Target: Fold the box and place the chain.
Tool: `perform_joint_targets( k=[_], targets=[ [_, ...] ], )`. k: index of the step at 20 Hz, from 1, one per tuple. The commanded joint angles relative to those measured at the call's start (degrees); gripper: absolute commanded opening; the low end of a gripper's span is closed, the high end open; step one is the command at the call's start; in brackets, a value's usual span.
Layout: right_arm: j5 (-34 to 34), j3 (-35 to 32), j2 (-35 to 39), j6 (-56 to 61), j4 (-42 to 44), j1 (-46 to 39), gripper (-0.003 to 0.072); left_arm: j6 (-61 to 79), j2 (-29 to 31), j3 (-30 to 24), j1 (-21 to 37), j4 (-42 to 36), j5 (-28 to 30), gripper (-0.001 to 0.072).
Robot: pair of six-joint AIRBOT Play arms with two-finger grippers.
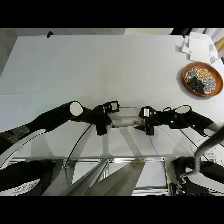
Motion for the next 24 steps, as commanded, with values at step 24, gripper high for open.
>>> perform_joint_targets(
  k=[24],
  targets=[
    [0.0, 0.0, 0.0, 0.0, 0.0, 0.0, 0.0335, -42.3, 11.0, -7.1, 12.9, 7.4, -14.8, 0.0006]
  ],
)
